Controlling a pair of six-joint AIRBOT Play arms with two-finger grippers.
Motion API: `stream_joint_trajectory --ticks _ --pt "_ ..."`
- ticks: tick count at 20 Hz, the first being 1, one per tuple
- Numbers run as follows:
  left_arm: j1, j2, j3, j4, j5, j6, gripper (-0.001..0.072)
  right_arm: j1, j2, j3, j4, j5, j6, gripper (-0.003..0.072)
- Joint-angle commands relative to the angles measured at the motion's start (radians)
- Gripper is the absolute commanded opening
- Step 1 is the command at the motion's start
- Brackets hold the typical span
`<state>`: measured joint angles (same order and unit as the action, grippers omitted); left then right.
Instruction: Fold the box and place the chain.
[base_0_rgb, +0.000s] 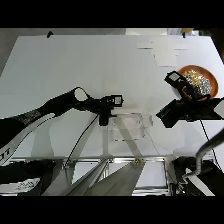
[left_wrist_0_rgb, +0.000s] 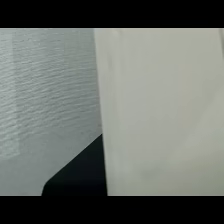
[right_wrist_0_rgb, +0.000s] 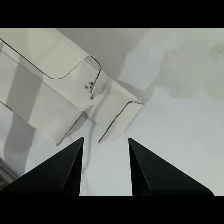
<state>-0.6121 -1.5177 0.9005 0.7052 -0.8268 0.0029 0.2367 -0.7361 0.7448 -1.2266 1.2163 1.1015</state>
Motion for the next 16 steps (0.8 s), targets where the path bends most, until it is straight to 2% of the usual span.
stream_joint_trajectory --ticks 1,3,6,9,13,16 --pt "0.000 0.000 0.002 0.029 0.006 -0.004 0.0004 0.001 -0.001 0.000 0.000 0.000 -0.012 0.0322" --pt "0.000 0.000 0.002 0.028 0.011 -0.004 0.0009 0.001 -0.001 0.000 0.003 0.003 -0.039 0.0319" --pt "0.000 0.000 0.002 0.028 0.010 -0.004 0.0014 0.001 -0.004 0.000 0.054 0.003 -0.131 0.0240" --pt "-0.001 0.003 0.002 0.024 -0.026 0.000 0.0008 0.001 -0.017 0.000 0.137 0.003 -0.199 0.0240" --pt "-0.009 0.042 0.003 0.043 0.007 -0.052 0.0001 0.001 -0.024 0.000 0.124 0.016 -0.199 0.0240" --pt "-0.009 0.045 0.026 0.160 -0.029 -0.177 0.0001 0.001 -0.024 0.000 0.124 0.015 -0.204 0.0240"
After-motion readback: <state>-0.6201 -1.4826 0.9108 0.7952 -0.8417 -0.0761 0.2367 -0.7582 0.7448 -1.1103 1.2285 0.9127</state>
